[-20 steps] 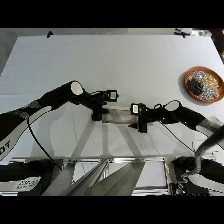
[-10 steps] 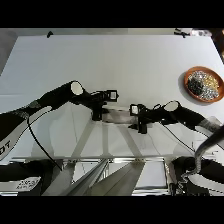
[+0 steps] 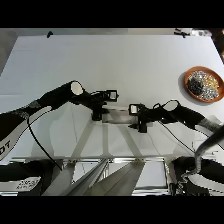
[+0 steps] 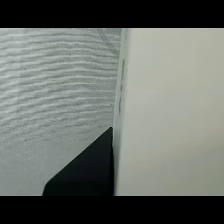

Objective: Fold the box and place the chain.

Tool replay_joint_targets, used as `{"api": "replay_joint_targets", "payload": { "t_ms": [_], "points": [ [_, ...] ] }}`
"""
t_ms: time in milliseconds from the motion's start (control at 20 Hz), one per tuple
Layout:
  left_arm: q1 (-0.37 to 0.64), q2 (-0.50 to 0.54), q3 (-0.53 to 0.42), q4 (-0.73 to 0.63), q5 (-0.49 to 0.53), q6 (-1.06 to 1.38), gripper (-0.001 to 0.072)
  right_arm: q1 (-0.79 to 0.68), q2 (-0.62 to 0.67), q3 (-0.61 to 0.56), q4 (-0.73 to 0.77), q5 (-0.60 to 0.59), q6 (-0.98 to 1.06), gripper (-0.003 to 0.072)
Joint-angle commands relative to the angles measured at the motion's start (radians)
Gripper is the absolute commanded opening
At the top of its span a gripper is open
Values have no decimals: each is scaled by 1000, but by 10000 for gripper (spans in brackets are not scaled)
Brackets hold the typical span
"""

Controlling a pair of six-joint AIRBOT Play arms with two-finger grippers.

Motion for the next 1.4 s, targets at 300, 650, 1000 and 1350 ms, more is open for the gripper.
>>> {"api": "replay_joint_targets", "payload": {
  "t_ms": [300, 650, 1000, 1350],
  "points": [
    [-1, -1, 0, 0, 1, 1, 12, -18, 1, 32, -61, -21, 2, 403],
    [-1, -1, 0, 0, 1, 1, 12, -18, 1, 32, -61, -14, 2, 405],
    [-1, -1, 0, 0, 1, 1, 12, -5, 0, 31, -62, 10, 2, 404],
    [-1, -1, 0, 0, 1, 1, 12, 7, -20, 31, -61, 3, 5, 394]
  ]
}}
